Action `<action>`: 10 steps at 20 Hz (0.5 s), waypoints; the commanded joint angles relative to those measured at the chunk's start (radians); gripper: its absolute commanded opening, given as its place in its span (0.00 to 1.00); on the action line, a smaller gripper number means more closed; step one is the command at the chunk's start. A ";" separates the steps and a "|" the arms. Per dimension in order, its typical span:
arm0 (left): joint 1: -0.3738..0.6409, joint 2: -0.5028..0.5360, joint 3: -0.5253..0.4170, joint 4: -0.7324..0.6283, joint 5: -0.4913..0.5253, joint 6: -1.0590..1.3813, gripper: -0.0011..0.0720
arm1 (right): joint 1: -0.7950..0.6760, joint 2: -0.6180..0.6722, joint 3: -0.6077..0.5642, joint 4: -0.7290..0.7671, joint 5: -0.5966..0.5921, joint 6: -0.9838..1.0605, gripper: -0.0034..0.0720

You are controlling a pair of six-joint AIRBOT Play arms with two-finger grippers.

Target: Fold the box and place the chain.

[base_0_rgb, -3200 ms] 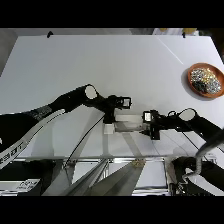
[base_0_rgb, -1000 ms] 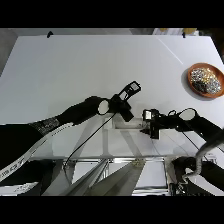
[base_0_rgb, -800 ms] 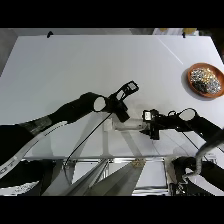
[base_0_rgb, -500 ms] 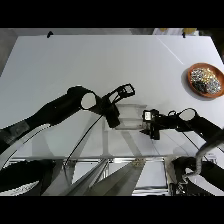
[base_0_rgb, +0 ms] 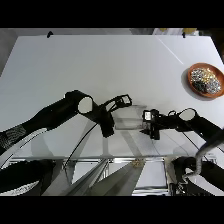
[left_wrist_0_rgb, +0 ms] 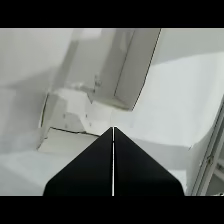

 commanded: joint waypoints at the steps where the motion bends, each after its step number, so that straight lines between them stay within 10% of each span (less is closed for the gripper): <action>1: 0.033 0.002 -0.075 0.008 0.013 0.073 0.02 | 0.000 0.001 0.001 0.000 0.001 0.001 0.52; 6: 0.077 0.002 -0.105 0.008 0.041 0.183 0.08 | 0.000 0.001 0.001 0.000 0.001 0.001 0.52; 10: 0.082 0.002 -0.105 0.002 0.099 0.405 0.40 | 0.000 0.001 0.001 0.000 0.001 0.001 0.52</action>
